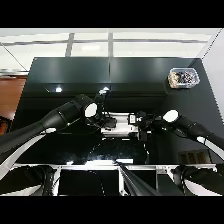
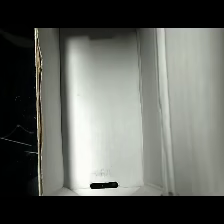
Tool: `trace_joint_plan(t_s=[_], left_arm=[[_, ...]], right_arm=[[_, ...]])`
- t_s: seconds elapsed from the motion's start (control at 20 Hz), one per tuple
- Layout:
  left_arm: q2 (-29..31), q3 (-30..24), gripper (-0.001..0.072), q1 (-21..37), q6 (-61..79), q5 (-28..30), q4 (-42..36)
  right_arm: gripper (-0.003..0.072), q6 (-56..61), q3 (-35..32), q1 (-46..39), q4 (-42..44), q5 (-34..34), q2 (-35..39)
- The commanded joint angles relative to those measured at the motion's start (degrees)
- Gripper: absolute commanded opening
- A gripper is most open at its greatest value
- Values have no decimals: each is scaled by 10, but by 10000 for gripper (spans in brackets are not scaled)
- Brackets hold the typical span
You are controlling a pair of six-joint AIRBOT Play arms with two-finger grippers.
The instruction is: Fold the box and place the chain.
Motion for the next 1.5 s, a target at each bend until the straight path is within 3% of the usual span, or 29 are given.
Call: trace_joint_plan(t_s=[0.0, 0.55, 1.0, 1.2, 1.3, 1.35, 1.45], left_arm=[[-2, 3, 336, -8, -26, -6, 6], [-36, 10, 329, -38, -101, 2, 80], [-95, 68, 330, -39, -146, -86, 95], [-95, 68, 327, -39, -151, -83, 95], [-95, 68, 128, -39, -154, -80, 94], [-95, 68, 66, -39, -154, -76, 92], [-95, 68, 25, -39, -155, -68, 82]], right_arm=[[232, 0, 0, 0, 0, 0, 0], [232, 0, 0, 0, 0, 0, 0], [233, 0, 0, 0, 0, 0, 0], [232, 0, 0, 0, 0, 0, 0], [232, 0, 0, 0, 0, 0, 0], [233, 0, 0, 0, 0, 0, 0], [232, 0, 0, 0, 0, 0, 0]])
